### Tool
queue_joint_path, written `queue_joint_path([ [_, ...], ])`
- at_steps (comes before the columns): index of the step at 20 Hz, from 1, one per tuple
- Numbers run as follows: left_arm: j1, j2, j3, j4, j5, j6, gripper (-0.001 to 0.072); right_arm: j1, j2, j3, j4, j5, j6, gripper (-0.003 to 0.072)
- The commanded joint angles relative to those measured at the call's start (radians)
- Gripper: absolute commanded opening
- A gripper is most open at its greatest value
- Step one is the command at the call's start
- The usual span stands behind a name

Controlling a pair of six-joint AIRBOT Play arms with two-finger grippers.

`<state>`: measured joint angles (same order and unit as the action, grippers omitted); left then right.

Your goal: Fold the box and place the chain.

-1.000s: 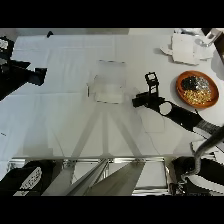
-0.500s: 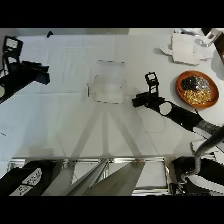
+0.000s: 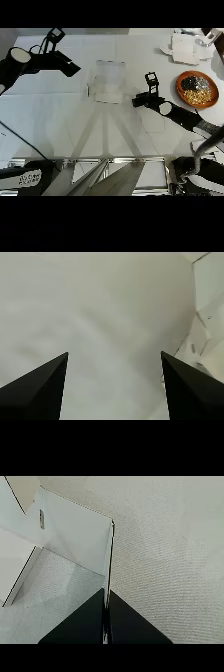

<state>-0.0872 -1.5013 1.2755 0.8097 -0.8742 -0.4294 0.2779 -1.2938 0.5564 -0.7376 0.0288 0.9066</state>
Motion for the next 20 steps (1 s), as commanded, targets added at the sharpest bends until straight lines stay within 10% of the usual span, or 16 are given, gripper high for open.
queue_joint_path([
  [1, -0.006, -0.168, 0.173, -0.183, -0.249, 0.219, 0.0636, 0.001, 0.0, 0.0, 0.0, 0.0, 0.0, 0.0007],
  [8, -0.008, -0.361, 0.269, -0.315, -0.377, 0.345, 0.0636, 0.001, 0.0, 0.0, 0.0, 0.0, 0.0, 0.0007],
  [20, -0.046, -0.409, 0.269, -0.368, -0.346, 0.43, 0.0623, 0.001, 0.0, 0.001, 0.0, 0.0, 0.0, 0.0007],
])
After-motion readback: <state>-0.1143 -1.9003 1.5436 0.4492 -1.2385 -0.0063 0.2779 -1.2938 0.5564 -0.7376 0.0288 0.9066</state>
